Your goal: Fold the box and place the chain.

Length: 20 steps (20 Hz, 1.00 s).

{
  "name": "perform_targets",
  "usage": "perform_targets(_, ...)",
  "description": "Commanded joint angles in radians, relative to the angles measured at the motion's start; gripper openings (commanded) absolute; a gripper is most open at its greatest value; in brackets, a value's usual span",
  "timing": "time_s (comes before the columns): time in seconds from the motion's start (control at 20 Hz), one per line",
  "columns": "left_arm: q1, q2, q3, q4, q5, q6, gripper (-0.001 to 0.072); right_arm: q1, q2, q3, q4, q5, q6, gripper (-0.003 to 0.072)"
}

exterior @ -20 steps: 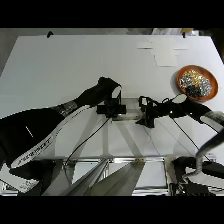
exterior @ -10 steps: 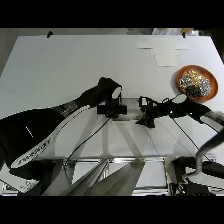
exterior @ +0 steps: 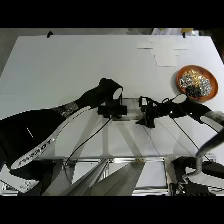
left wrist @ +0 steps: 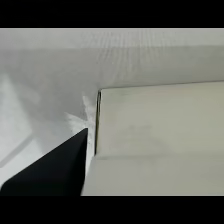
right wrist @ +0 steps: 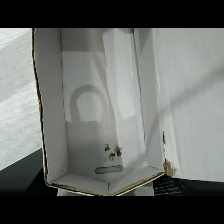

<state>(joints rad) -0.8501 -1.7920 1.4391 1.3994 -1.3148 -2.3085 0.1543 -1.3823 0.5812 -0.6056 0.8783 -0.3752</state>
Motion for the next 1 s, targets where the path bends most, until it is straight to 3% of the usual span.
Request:
perform_targets(0.0,0.0,0.002,0.001,0.005,-0.028,-0.003,0.0287,0.0,0.0,0.0,0.0,0.0,0.001,0.0337)
perform_targets(0.2,-0.001,0.006,0.001,0.028,-0.025,-0.006,0.0249,0.0,0.0,0.0,0.0,0.0,0.001,0.0337)
perform_targets(0.25,-0.003,0.006,0.001,0.031,-0.018,-0.008,0.0172,0.0,0.0,0.0,0.0,0.0,0.001,0.0337)
perform_targets(0.35,-0.009,0.006,0.001,0.03,0.0,-0.019,0.0107,0.0,0.0,0.0,0.0,0.0,0.001,0.0337)
perform_targets(0.4,-0.013,0.006,0.001,0.031,0.005,-0.024,0.0036,0.0,0.0,0.0,0.0,0.0,0.001,0.0337)
perform_targets(0.7,-0.018,0.006,0.001,0.035,0.003,-0.026,0.0012,0.0,0.0,0.0,0.0,0.001,0.001,0.0337)
perform_targets(0.75,-0.018,0.006,0.001,0.038,0.006,-0.026,0.0071,0.0,0.0,0.0,0.0,0.0,0.001,0.0337)
perform_targets(0.85,-0.018,0.008,0.001,0.039,0.005,-0.025,0.0384,0.0,0.0,0.0,0.0,0.0,0.001,0.0337)
perform_targets(0.9,-0.018,0.013,0.001,0.039,0.005,-0.025,0.048,0.0,0.0,0.0,0.0,0.0,0.001,0.0337)
perform_targets(0.95,-0.016,0.023,0.001,0.039,0.005,-0.017,0.0494,0.0,0.0,0.0,0.0,0.0,0.001,0.0337)
